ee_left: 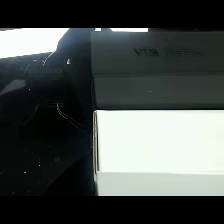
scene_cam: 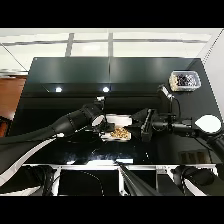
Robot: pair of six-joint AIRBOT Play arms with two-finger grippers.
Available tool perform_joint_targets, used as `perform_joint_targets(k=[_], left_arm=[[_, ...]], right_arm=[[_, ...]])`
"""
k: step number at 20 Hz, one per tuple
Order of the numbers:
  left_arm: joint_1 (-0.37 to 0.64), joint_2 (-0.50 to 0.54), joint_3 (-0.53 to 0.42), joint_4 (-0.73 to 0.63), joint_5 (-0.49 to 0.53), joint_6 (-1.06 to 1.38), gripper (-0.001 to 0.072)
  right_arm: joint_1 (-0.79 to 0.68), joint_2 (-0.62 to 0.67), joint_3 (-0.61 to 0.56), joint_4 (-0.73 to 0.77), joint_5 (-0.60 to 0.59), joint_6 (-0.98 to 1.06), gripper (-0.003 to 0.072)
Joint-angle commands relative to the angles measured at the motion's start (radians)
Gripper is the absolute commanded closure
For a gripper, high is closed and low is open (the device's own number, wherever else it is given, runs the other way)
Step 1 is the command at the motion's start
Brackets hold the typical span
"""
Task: Fold the box and place the chain.
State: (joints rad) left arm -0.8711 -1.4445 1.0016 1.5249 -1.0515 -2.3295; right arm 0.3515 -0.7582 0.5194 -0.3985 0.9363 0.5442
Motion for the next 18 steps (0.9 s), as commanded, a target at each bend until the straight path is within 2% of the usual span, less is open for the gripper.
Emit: perform_joint_targets(k=[1, 4, 5, 6, 7, 10, 12, 16, 18], left_arm=[[0.000, -0.001, 0.001, -0.008, 0.002, -0.001, 0.0679], [0.002, 0.004, 0.014, -0.043, -0.007, -0.001, 0.0678], [0.002, 0.005, 0.021, -0.045, -0.009, -0.001, 0.0594], [0.002, 0.005, 0.030, -0.044, -0.010, -0.005, 0.0324], [0.002, 0.005, 0.038, -0.043, -0.015, -0.024, 0.0189], [0.002, 0.026, 0.072, -0.020, -0.076, -0.007, 0.0188], [0.010, 0.088, 0.075, 0.018, -0.106, 0.086, 0.0189], [0.069, 0.262, 0.059, 0.039, -0.163, 0.340, 0.0189], [0.143, 0.367, 0.006, 0.001, -0.158, 0.508, 0.0189]], right_arm=[[-0.045, 0.003, 0.012, -0.045, -0.011, 0.038, 0.0043], [-0.121, 0.016, 0.065, -0.040, 0.087, 0.072, 0.0043], [-0.137, 0.019, 0.086, -0.040, 0.123, 0.075, 0.0044], [-0.149, 0.021, 0.108, -0.040, 0.156, 0.076, 0.0044], [-0.155, 0.024, 0.123, -0.040, 0.173, 0.078, 0.0044], [-0.158, 0.028, 0.133, -0.041, 0.183, 0.082, 0.0044], [-0.159, 0.028, 0.133, -0.042, 0.181, 0.081, 0.0044], [-0.159, 0.028, 0.133, -0.062, 0.148, 0.081, 0.0044], [-0.184, 0.028, 0.133, -0.103, 0.143, 0.095, 0.0044]])
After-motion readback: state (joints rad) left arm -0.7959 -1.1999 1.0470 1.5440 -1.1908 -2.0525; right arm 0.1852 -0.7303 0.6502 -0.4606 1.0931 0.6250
